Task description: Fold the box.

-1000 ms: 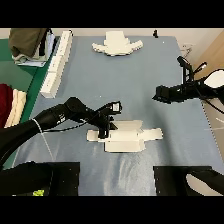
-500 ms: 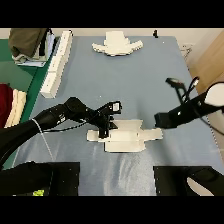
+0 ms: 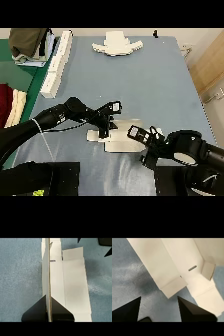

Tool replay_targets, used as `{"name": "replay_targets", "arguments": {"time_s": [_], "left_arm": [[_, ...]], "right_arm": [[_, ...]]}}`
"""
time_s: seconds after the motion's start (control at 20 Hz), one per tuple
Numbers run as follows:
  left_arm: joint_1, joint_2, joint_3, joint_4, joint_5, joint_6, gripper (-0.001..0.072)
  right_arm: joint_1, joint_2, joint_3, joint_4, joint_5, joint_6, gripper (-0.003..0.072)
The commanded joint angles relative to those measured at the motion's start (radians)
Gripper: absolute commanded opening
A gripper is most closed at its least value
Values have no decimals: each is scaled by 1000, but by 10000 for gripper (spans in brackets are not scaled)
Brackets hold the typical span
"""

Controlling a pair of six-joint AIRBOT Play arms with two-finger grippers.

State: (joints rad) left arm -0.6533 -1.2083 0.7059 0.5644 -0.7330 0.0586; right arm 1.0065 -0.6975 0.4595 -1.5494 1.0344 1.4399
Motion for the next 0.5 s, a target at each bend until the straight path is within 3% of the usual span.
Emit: {"name": "replay_targets", "arguments": {"time_s": [0.0, 0.15, 0.45], "left_arm": [[0, -1, 1, 0, 0, 0, 13], [0, -1, 1, 0, 0, 0, 13], [0, -1, 1, 0, 0, 0, 13]], "right_arm": [[72, -58, -42, -127, -187, -128, 713], [72, -114, -42, -177, -274, -150, 713], [72, -156, -41, -259, -308, -116, 709]]}}
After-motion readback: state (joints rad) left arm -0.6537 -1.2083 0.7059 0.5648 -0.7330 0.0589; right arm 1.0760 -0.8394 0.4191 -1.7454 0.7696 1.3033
